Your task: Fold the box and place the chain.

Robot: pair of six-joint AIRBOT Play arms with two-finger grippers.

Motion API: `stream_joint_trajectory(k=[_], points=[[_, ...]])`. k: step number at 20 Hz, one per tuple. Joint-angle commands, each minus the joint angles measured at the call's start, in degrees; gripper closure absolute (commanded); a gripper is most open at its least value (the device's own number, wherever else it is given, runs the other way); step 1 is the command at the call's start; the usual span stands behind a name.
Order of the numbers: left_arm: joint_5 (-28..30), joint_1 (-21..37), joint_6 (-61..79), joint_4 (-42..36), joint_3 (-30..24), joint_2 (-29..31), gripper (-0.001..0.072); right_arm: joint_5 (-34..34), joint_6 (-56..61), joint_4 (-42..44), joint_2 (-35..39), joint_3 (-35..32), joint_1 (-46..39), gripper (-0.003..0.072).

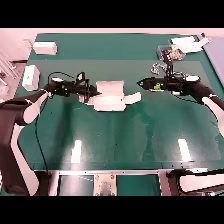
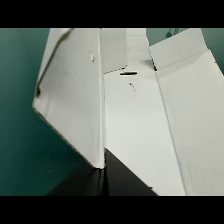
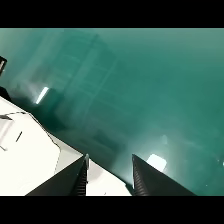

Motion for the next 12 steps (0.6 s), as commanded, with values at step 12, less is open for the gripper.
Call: stream_joint_trajectory(k=[12], points=[[1.4,0.0,-0.1,-0.5,0.1,0.0,0.0685,-2.7,-15.0,-0.7,11.3,-12.3,6.5,0.0122]])
